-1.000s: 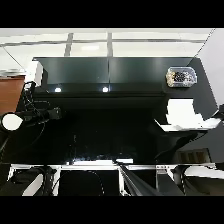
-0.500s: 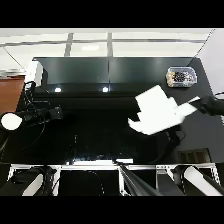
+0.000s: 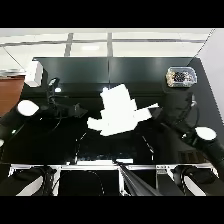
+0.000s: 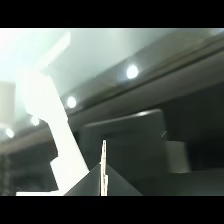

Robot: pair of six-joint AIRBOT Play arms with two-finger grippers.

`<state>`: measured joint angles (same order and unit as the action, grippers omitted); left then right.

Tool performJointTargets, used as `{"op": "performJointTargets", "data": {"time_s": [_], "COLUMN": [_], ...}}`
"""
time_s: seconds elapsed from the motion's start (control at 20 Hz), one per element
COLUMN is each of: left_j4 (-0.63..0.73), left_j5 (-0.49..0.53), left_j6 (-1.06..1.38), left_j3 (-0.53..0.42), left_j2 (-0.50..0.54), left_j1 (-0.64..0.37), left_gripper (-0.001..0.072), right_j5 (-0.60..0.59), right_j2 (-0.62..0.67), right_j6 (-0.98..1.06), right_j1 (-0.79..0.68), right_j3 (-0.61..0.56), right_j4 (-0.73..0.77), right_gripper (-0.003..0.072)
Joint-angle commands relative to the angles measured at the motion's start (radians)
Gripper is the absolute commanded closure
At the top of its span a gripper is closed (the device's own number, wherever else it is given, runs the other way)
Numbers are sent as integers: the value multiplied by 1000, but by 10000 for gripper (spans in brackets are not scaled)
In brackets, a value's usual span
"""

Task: Fold the box and place the chain.

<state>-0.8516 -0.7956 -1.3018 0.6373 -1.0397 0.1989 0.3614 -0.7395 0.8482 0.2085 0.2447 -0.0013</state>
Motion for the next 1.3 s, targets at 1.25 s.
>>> {"op": "performJointTargets", "data": {"time_s": [1.25], "left_j4": [478], "left_j5": [-696], "left_j6": [857], "left_j3": [374], "left_j2": [-735], "left_j1": [-2], "left_gripper": [110], "right_j5": [-277], "right_j2": [14], "right_j6": [-4], "right_j1": [317], "right_j3": [-29], "right_j4": [76], "right_gripper": [675]}}
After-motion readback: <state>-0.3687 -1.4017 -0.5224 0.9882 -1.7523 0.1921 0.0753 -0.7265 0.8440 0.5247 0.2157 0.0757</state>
